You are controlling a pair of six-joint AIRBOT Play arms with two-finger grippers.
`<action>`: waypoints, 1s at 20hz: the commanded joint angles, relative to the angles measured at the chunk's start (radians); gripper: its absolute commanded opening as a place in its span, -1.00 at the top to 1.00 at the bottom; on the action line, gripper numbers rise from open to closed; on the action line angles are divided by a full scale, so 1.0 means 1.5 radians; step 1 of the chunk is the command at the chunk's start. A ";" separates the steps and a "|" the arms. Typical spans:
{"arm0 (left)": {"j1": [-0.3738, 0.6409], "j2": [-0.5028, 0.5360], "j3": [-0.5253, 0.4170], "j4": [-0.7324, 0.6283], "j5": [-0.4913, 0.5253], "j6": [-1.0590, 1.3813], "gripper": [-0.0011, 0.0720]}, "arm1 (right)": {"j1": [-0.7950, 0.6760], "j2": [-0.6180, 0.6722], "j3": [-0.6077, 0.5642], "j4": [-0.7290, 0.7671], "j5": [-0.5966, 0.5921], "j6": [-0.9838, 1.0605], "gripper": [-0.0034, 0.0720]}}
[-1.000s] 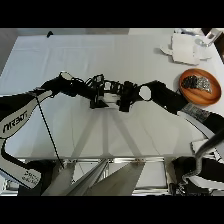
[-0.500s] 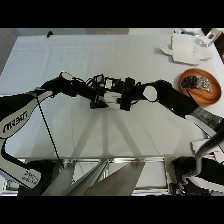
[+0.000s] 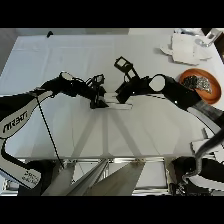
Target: Fold the box and place the chain.
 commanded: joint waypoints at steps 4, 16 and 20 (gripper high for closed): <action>0.000 0.000 0.000 0.000 0.000 0.000 -0.11 | -0.027 -0.133 0.053 0.277 0.138 0.054 0.89; 0.000 0.000 0.000 0.000 0.000 0.000 -0.11 | -0.027 -0.161 0.052 0.184 0.167 0.095 0.89; 0.000 0.000 0.000 0.000 0.000 0.000 -0.11 | -0.023 -0.160 0.052 0.181 0.168 0.094 0.89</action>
